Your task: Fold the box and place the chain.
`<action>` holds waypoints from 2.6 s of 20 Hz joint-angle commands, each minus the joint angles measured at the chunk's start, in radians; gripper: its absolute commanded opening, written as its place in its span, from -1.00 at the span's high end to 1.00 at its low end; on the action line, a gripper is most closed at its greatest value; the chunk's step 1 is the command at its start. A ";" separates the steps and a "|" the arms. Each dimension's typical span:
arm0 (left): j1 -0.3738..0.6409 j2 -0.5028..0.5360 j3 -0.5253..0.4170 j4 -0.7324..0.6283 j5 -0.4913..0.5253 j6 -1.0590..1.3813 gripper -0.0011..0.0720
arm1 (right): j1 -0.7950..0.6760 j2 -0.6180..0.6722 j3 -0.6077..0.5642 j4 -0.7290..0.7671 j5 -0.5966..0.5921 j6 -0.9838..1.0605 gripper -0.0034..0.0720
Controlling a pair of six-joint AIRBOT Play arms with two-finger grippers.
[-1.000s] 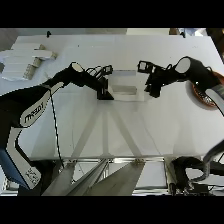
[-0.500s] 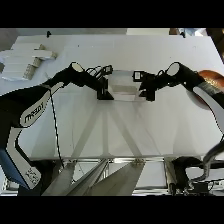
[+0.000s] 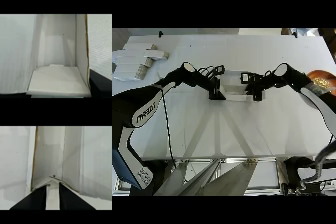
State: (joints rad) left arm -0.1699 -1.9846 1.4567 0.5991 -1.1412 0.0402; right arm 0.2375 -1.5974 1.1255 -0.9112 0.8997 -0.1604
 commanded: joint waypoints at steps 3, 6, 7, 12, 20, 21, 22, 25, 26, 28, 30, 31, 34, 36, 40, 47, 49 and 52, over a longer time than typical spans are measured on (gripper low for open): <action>0.000 0.000 0.000 0.000 0.000 0.000 -0.49 | 0.013 -0.001 0.000 0.033 0.000 -0.006 0.49; 0.000 0.000 0.000 0.000 0.000 -0.001 -0.49 | 0.013 -0.001 0.000 0.044 -0.003 -0.005 -0.01; 0.000 0.000 0.000 0.000 0.001 -0.001 -0.49 | 0.013 -0.001 0.000 0.044 -0.003 -0.005 -0.04; 0.000 0.000 0.000 0.000 0.000 0.000 -0.49 | 0.013 -0.001 0.000 0.044 -0.002 0.005 0.26; 0.000 0.000 0.000 0.000 0.001 -0.001 -0.49 | 0.013 0.011 0.000 0.124 -0.008 0.001 0.88; 0.000 0.000 0.000 0.000 0.000 -0.001 -0.49 | 0.013 0.022 0.000 0.158 -0.029 0.002 0.88; 0.000 0.000 0.000 0.000 0.000 0.000 -0.49 | 0.013 0.037 0.000 0.188 -0.040 0.002 0.88; 0.000 0.000 0.000 0.000 0.001 -0.001 -0.49 | 0.013 0.097 0.000 0.239 -0.045 0.002 0.88; 0.000 0.000 0.000 0.000 0.001 -0.001 -0.49 | 0.011 0.122 0.000 0.233 -0.045 0.003 0.88; 0.000 0.000 0.000 0.000 0.001 -0.001 -0.49 | -0.001 0.171 0.000 0.203 -0.046 0.035 0.88; 0.000 0.000 0.000 0.000 0.000 -0.001 -0.49 | -0.036 0.213 0.000 0.153 -0.045 0.141 0.88; 0.000 0.000 0.000 0.000 0.001 -0.001 -0.49 | -0.061 0.229 0.000 0.117 -0.043 0.211 0.88; 0.000 0.000 0.000 0.000 0.001 -0.001 -0.49 | -0.161 0.247 0.000 -0.019 -0.025 0.532 0.88; 0.000 0.000 0.000 0.000 0.000 -0.001 -0.49 | -0.232 0.245 0.000 -0.143 0.014 0.843 0.88; 0.000 0.000 0.000 0.000 0.001 -0.001 -0.49 | -0.349 0.229 -0.010 -0.286 0.151 1.156 0.88; 0.000 0.000 0.000 0.000 0.001 -0.001 -0.49 | -0.367 0.158 -0.102 -0.205 0.229 1.211 0.89; 0.000 0.000 0.000 0.000 0.000 -0.001 -0.49 | -0.354 0.112 -0.115 -0.125 0.217 1.210 0.89; 0.000 0.000 0.000 0.000 0.000 -0.001 -0.49 | -0.301 0.049 -0.116 -0.079 0.174 1.210 0.89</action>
State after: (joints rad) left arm -0.1699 -1.9846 1.4567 0.5987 -1.1408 0.0395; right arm -0.0978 -1.4960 1.0191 -1.0546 1.1007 1.0370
